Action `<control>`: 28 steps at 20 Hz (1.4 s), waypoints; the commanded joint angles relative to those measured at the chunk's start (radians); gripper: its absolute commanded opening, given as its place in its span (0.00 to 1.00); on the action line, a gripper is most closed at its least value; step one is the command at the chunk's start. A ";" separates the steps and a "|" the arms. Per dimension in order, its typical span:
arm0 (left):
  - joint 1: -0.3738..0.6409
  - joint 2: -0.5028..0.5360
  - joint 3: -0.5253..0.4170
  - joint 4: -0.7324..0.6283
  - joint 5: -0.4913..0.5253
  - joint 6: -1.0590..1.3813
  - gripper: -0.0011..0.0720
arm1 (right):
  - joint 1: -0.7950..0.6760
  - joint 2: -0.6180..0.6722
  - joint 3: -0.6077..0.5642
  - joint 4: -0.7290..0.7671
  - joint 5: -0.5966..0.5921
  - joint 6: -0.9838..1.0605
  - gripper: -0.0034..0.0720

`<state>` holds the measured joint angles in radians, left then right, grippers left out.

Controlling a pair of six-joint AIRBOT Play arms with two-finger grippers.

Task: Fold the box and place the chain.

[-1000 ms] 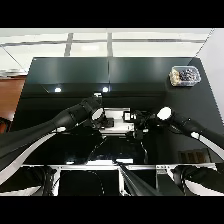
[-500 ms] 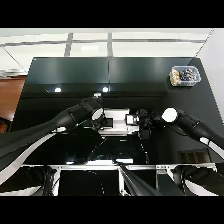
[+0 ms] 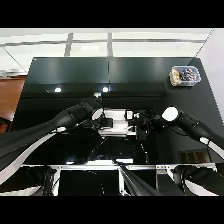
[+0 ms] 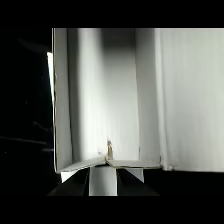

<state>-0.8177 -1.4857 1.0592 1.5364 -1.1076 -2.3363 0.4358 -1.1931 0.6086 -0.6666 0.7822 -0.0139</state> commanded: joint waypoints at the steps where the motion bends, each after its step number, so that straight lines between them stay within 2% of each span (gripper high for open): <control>1: 0.000 0.000 0.001 -0.002 0.006 -0.001 0.05 | 0.008 -0.034 0.000 0.117 -0.003 0.010 0.28; 9: 0.000 0.000 0.001 -0.005 0.008 0.015 0.05 | 0.008 -0.077 0.000 0.117 -0.005 0.011 0.28; 10: 0.000 0.000 0.001 -0.005 0.009 0.015 0.05 | 0.008 -0.077 0.000 0.120 -0.009 0.011 0.41; 11: 0.000 0.000 0.001 -0.005 0.013 0.015 0.05 | 0.008 -0.077 0.000 0.130 -0.008 0.011 0.57; 12: 0.000 0.000 0.001 -0.005 0.018 0.015 0.05 | 0.008 -0.077 0.000 0.136 -0.008 0.011 0.55; 13: 0.000 0.000 0.001 -0.005 0.019 0.015 0.05 | 0.008 -0.077 0.000 0.136 -0.008 0.011 0.37; 14: 0.000 0.000 0.001 -0.005 0.019 0.015 0.05 | 0.008 -0.077 0.000 0.136 -0.008 0.013 0.24; 15: 0.000 0.000 0.001 -0.005 0.019 0.015 0.05 | 0.008 -0.077 0.000 0.141 -0.009 0.013 0.48; 16: 0.000 0.000 0.001 -0.004 0.019 0.015 0.05 | 0.008 -0.077 0.000 0.142 -0.007 0.013 0.47; 17: 0.000 0.000 0.001 -0.004 0.019 0.015 0.05 | 0.007 -0.077 0.000 0.138 0.003 0.018 0.16; 18: 0.000 0.000 0.000 -0.004 0.019 0.015 0.05 | 0.007 -0.077 0.000 0.137 0.001 0.049 0.06; 21: 0.000 0.000 0.000 0.000 0.017 0.016 0.05 | 0.002 -0.040 0.005 0.080 0.010 0.377 0.06; 22: 0.000 0.000 0.000 0.000 0.013 0.015 0.05 | -0.013 0.001 0.021 0.002 0.046 0.518 0.06; 25: 0.000 0.000 0.000 0.000 0.004 0.015 0.05 | -0.143 0.162 0.093 -0.295 0.253 0.864 0.06; 26: 0.000 0.000 0.000 -0.001 0.006 0.015 0.05 | -0.206 0.208 0.095 -0.365 0.269 0.933 0.06; 28: 0.000 0.000 0.000 -0.001 0.008 0.015 0.05 | -0.361 0.243 0.071 -0.457 0.185 1.094 0.06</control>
<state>-0.8177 -1.4857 1.0592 1.5349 -1.0992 -2.3219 0.2317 -1.0309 0.6777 -0.9165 0.9627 0.7670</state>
